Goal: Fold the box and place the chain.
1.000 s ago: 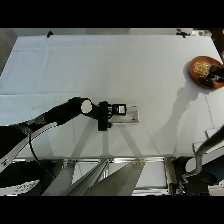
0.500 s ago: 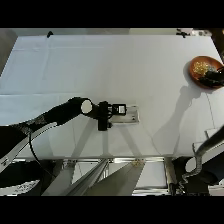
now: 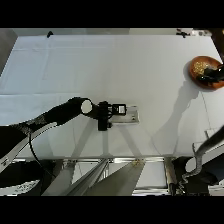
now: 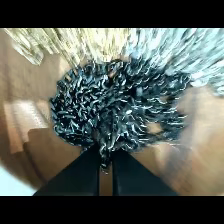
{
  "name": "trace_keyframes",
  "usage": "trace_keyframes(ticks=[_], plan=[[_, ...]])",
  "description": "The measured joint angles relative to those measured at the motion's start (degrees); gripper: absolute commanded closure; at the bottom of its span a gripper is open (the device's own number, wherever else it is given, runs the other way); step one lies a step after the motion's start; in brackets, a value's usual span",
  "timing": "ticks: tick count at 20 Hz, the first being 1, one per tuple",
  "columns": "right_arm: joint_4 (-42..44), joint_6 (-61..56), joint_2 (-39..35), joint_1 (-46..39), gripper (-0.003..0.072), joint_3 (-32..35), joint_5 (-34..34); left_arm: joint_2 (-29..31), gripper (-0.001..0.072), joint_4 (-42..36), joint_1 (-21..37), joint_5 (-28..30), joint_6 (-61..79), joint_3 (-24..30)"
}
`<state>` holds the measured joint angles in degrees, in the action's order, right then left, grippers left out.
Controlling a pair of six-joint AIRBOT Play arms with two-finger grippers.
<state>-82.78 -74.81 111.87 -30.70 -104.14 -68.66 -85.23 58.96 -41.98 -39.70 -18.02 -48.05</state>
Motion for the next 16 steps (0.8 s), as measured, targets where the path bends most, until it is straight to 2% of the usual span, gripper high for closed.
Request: trace_keyframes(ticks=[8, 16], plan=[[3.1, 0.6, -14.1, 0.0, 0.067, 0.0, -3.0, 0.0, 0.0434, 0.0, 0.0, 0.0, 0.0, 0.0], [13.6, 2.8, -29.3, 2.1, 0.067, 0.0, -5.4, 0.0, 0.0434, 0.0, 0.0, 0.0, 0.0, 0.0]])
